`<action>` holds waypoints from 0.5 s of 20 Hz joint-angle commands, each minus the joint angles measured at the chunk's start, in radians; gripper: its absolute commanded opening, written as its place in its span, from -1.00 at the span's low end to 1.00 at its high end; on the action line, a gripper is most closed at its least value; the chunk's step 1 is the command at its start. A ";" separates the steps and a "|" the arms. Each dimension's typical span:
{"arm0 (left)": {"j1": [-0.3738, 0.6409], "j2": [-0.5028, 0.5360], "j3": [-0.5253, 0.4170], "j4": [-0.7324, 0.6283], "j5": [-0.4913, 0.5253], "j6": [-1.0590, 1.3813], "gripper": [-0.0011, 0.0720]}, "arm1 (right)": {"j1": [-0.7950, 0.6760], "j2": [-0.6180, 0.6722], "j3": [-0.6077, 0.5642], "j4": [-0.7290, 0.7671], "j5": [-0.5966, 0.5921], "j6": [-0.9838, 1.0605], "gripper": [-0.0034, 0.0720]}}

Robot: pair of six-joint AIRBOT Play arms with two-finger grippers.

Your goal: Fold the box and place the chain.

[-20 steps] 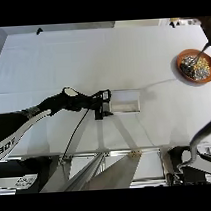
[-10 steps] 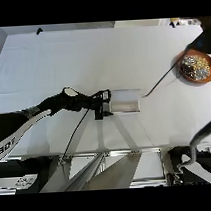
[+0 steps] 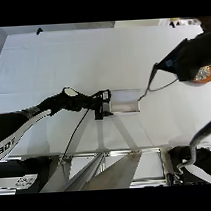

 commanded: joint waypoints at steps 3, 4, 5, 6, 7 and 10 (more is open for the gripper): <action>0.000 0.000 0.000 0.000 0.000 0.000 -0.60 | 0.060 0.001 -0.083 0.017 -0.072 0.001 -0.87; 0.000 0.000 0.000 0.000 0.000 0.000 -0.60 | 0.060 0.001 -0.114 0.020 -0.077 0.001 -0.87; 0.000 0.000 0.000 0.000 0.000 0.000 -0.60 | 0.060 0.001 -0.150 0.021 -0.082 0.001 -0.87; 0.000 0.000 0.000 0.000 0.000 0.000 -0.60 | 0.060 0.001 -0.184 0.021 -0.089 0.001 -0.87; 0.000 0.000 0.000 0.000 0.000 0.000 -0.60 | 0.060 0.001 -0.222 0.021 -0.105 0.000 -0.87; 0.000 0.000 0.000 0.000 0.000 0.000 -0.60 | 0.060 0.001 -0.341 0.031 -0.187 0.000 -0.87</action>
